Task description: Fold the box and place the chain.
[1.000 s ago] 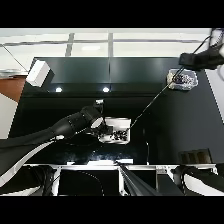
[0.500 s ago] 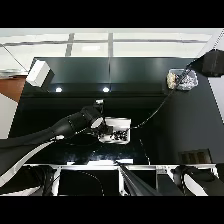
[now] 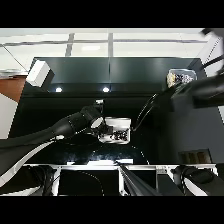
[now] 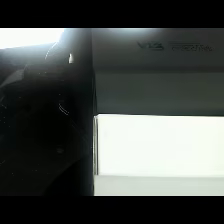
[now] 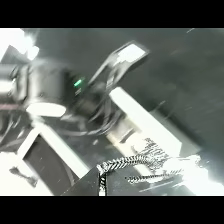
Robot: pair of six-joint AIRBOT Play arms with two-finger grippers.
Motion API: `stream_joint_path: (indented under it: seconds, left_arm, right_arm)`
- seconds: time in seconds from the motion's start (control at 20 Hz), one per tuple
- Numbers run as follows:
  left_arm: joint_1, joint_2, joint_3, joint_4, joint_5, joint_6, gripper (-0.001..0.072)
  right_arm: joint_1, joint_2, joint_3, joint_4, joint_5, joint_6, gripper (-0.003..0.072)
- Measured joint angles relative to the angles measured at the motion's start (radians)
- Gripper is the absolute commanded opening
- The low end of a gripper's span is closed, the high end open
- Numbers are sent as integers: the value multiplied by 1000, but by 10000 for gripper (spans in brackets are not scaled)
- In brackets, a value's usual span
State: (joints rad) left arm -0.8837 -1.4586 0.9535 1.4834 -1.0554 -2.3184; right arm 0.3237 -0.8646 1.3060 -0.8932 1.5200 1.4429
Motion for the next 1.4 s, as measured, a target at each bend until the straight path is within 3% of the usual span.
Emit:
stream_joint_path:
  seconds: [0.6, 0.65, 0.7, 0.9, 1.1, 1.2, 1.3, 1.4]
  left_arm:
    - [0, 0, 0, 0, 1, 0, 30]
    - [0, 0, 0, 0, 1, 0, 30]
    - [0, 0, 0, 0, 1, 0, 30]
    - [0, 0, 0, 0, 1, 1, 30]
    - [0, 0, 0, -1, 0, 5, 30]
    - [0, 0, 0, -2, -1, 5, 30]
    - [0, 0, 0, -3, -1, 6, 30]
    - [0, 0, 0, -3, -2, 6, 30]
  right_arm:
    - [174, -45, -311, 74, -241, -17, 32]
    - [177, -53, -328, 73, -251, -19, 185]
    - [179, -58, -340, 72, -260, -19, 521]
    - [124, -59, -362, 51, -221, -55, 544]
    - [-38, -2, -423, -67, -156, -177, 545]
    - [-102, 31, -535, -94, -212, -300, 547]
    - [-124, 47, -670, -91, -317, -442, 707]
    - [-113, 56, -787, -84, -436, -599, 707]
